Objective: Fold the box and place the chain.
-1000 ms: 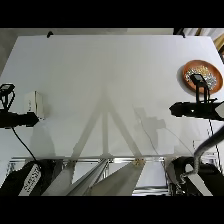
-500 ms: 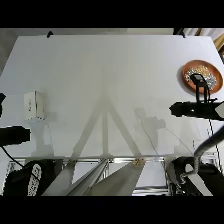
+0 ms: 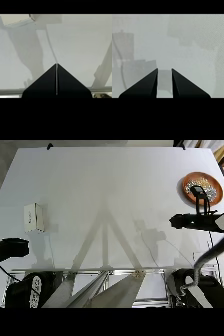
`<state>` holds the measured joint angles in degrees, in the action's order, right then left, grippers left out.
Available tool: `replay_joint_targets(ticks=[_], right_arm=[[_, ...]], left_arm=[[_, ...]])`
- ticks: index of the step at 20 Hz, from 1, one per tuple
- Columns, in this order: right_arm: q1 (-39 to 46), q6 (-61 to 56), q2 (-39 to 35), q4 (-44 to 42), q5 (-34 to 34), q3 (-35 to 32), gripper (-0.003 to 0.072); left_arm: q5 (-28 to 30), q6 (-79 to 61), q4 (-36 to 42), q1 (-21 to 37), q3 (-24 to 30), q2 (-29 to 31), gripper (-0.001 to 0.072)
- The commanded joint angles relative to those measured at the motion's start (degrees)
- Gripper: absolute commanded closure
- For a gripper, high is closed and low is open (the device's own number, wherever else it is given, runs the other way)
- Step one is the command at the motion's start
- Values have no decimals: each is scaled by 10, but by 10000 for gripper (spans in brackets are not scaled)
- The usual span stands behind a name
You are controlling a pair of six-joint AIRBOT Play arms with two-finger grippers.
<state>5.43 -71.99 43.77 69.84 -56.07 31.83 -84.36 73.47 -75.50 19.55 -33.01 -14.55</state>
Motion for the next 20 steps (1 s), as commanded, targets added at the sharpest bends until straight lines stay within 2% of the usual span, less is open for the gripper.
replay_joint_targets(ticks=[1,10,11,13,14,15,17,20], right_arm=[[0,0,0,0,0,1,487],[0,0,0,0,0,1,487],[0,0,0,0,0,0,487],[0,0,0,0,0,1,487],[0,0,0,0,0,1,487],[0,0,0,0,0,1,487],[0,0,0,0,0,0,487],[0,0,0,0,0,1,487]], left_arm=[[14,-1,15,0,0,4,698],[45,-2,13,-37,0,4,695],[52,-2,13,-37,0,4,645],[71,-2,10,-37,0,4,287],[87,-2,9,-37,0,4,159],[104,-1,9,-37,0,3,110],[135,2,9,-36,0,-1,110],[146,1,9,-36,0,-43,110]])
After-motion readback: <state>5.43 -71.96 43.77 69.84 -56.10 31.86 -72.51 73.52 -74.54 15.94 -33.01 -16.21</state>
